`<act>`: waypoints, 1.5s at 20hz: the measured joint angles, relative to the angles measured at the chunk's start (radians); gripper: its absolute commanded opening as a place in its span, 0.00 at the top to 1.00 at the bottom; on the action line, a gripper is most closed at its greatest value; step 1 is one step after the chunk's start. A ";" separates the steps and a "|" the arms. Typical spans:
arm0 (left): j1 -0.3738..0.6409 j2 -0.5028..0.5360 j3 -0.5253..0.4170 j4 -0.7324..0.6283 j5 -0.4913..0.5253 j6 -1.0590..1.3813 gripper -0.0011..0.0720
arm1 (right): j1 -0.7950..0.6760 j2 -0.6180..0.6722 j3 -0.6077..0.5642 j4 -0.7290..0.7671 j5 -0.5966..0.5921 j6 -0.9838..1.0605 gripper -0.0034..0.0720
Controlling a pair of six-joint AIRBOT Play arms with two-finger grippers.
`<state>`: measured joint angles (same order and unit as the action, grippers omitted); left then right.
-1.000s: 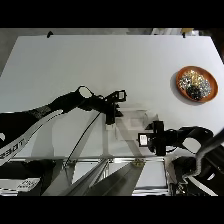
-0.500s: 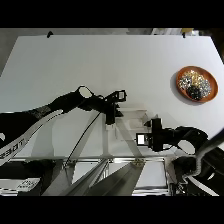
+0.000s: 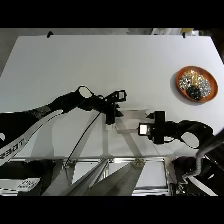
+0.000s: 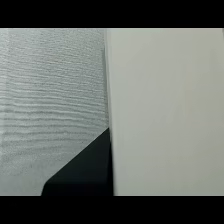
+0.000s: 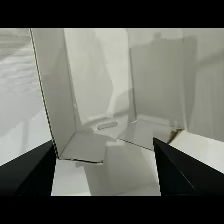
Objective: Fold the box and place the chain.
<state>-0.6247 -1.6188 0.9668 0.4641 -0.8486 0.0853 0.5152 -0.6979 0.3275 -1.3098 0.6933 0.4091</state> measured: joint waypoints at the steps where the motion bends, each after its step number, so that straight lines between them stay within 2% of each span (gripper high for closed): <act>1: 0.000 0.000 0.000 0.000 0.000 0.000 0.97 | -0.011 0.000 0.002 0.011 0.000 -0.006 0.09; 11: 0.000 0.000 0.000 0.000 0.002 0.000 0.97 | -0.180 -0.051 0.032 0.213 0.018 -0.246 0.09; 17: 0.000 0.000 0.000 0.000 0.002 0.000 0.97 | -0.239 -0.128 0.065 0.317 0.042 -0.398 0.07; 30: 0.000 0.000 0.000 0.000 0.000 0.000 0.97 | -0.363 -0.236 0.097 0.493 0.122 -0.581 0.07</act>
